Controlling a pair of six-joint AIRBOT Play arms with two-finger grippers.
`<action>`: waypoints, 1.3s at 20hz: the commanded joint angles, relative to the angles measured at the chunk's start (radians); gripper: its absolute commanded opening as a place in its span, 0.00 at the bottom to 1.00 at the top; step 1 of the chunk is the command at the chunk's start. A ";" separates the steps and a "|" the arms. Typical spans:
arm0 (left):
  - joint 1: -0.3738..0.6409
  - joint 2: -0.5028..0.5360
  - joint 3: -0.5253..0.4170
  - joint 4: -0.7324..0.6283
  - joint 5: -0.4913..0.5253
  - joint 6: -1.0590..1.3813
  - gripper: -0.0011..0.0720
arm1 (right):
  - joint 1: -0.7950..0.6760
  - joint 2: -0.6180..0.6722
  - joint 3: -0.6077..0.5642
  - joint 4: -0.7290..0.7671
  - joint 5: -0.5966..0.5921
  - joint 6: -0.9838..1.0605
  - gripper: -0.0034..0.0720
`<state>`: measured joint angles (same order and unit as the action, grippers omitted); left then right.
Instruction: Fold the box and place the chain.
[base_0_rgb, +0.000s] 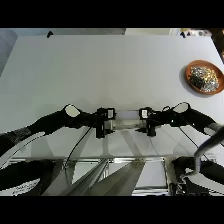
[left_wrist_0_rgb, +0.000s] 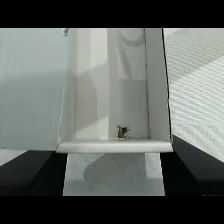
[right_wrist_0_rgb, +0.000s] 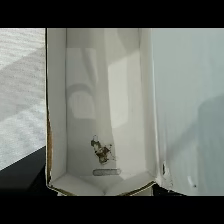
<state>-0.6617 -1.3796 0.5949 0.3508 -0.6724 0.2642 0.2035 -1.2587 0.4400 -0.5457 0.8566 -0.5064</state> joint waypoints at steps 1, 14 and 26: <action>-0.001 -0.001 -0.001 0.001 -0.002 0.000 0.44 | 0.000 0.000 0.000 0.001 0.000 0.000 0.65; -0.001 -0.001 -0.001 0.001 -0.002 0.000 0.44 | 0.000 0.000 0.000 0.000 0.000 0.003 0.65; -0.001 -0.001 -0.001 0.001 -0.002 0.001 0.44 | 0.000 0.051 0.000 -0.083 0.000 0.058 0.97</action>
<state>-0.6624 -1.3808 0.5949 0.3515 -0.6746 0.2649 0.2039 -1.2324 0.4397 -0.5781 0.8547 -0.4892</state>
